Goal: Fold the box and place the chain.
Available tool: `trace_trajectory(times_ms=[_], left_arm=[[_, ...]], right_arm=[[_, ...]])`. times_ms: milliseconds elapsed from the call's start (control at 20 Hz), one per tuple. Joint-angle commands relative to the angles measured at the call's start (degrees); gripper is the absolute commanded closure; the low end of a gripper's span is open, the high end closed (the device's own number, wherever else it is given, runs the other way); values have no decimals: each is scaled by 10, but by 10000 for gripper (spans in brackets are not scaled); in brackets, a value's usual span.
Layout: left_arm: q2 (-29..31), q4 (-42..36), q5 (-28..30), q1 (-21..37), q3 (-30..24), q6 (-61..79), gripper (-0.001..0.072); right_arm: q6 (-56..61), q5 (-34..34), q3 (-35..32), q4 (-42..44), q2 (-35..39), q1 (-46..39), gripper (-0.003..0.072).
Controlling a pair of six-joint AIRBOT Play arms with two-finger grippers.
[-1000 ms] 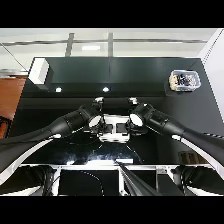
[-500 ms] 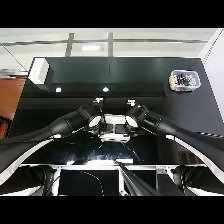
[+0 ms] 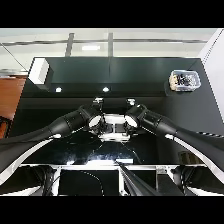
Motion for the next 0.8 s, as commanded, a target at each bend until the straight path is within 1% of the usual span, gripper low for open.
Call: trace_trajectory(times_ms=[0,150,200,250,350,650,700,750], left_arm=[[0,-3,0,0,0,-1,684],[0,-3,1,0,0,-1,684],[0,-3,0,0,0,-1,684],[0,-3,0,0,0,-1,684],[0,-3,1,0,0,-1,684],[0,-3,1,0,0,-1,684],[0,-3,1,0,0,-1,684],[0,-3,1,0,0,-1,684]], right_arm=[[1,11,1,2,0,0,491],[1,19,1,1,0,0,492],[1,16,1,1,0,0,512],[0,14,1,1,0,0,605],[0,8,1,2,0,0,642],[0,6,1,3,0,0,642],[0,6,2,3,0,0,618],[0,6,2,1,2,-1,429]])
